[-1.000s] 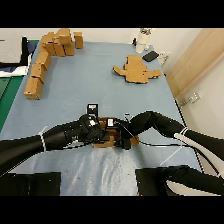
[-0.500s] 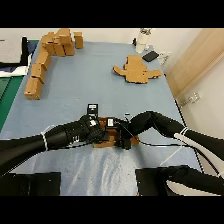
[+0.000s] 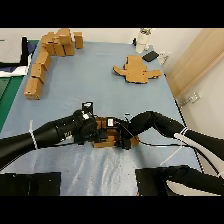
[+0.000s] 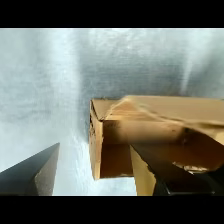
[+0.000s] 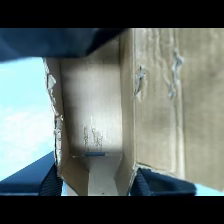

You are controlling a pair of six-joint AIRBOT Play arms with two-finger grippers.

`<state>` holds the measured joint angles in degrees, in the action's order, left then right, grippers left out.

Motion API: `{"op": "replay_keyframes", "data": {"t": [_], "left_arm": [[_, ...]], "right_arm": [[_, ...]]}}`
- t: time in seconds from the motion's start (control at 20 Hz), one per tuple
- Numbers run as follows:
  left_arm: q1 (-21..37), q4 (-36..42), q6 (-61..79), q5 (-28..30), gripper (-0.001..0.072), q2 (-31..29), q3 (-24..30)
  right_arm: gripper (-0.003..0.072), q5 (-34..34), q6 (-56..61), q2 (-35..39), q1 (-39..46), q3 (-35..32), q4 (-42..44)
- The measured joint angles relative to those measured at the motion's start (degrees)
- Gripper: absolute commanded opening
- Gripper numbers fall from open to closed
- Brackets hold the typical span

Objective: Fold the box.

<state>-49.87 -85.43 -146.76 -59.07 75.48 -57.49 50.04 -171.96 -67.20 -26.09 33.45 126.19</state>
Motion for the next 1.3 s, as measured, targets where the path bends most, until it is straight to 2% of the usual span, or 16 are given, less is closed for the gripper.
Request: {"op": "replay_keyframes", "data": {"t": [0.55, 0.75, 0.8, 0.85, 1.1, 1.3], "left_arm": [[11.4, 19.3, 10.1, -0.5, 0.0645, -0.5, 0.0], [18.6, 26.4, 17.8, -4.2, 0.0643, -0.6, 0.0], [20.6, 28.4, 20.7, -5.4, 0.0436, -0.6, 0.0], [22.6, 29.9, 23.9, -6.7, 0.0031, -0.6, 0.0], [29.3, 33.0, 49.7, -12.9, 0.0012, -1.2, 0.3], [30.6, 33.7, 74.1, -10.8, 0.0012, -6.9, 4.6]], "right_arm": [[0.0463, 0.0, 0.0, 0.0, 0.0, 0.0, 0.0], [0.0463, 0.0, 0.0, 0.0, 0.0, 0.0, 0.0], [0.0464, 0.0, 0.0, 0.0, 0.0, 0.0, 0.0], [0.0463, 0.0, 0.0, 0.0, 0.0, 0.0, 0.0], [0.0463, 0.0, 0.0, 0.0, 0.0, 0.0, 0.0], [0.0463, 0.0, 0.0, 0.0, 0.0, 0.0, 0.0]]}}
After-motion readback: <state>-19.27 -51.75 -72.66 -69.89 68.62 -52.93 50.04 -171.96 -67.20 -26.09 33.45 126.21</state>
